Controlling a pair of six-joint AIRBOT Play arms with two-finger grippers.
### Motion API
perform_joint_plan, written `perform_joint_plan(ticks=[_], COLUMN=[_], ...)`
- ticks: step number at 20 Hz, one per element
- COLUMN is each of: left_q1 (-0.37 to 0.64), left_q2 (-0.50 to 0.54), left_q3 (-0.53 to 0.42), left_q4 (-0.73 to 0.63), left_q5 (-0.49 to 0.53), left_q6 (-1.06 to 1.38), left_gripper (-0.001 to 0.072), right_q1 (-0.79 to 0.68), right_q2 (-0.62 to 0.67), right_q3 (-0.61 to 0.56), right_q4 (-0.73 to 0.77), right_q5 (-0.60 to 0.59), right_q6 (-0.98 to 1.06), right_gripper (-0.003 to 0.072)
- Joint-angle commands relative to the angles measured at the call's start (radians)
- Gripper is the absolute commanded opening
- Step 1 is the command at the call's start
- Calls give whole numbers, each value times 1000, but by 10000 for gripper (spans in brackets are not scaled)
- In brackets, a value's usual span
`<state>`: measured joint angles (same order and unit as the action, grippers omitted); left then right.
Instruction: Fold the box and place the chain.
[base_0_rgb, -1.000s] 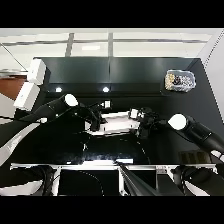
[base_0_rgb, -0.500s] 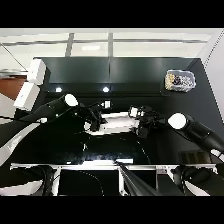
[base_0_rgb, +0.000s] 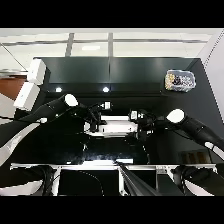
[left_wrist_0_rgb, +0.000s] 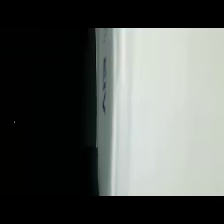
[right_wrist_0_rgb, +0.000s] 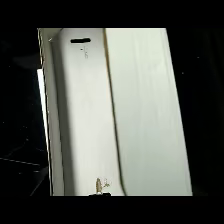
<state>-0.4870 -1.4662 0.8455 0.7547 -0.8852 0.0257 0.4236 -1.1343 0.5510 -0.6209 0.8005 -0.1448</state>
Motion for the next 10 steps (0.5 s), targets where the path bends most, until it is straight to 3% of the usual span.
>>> perform_joint_plan(ticks=[1,10], left_q1=[0,1], left_q2=[0,0], left_q3=[1,1], left_q4=[-3,-3], left_q5=[-1,3], left_q6=[-3,-3], left_gripper=[29,29], right_q1=[-2,-2], right_q2=[-29,-95], right_q3=[-1,-1], right_q4=[10,-4], right_q5=[29,12], right_q6=[-55,-72], right_gripper=[706,706])
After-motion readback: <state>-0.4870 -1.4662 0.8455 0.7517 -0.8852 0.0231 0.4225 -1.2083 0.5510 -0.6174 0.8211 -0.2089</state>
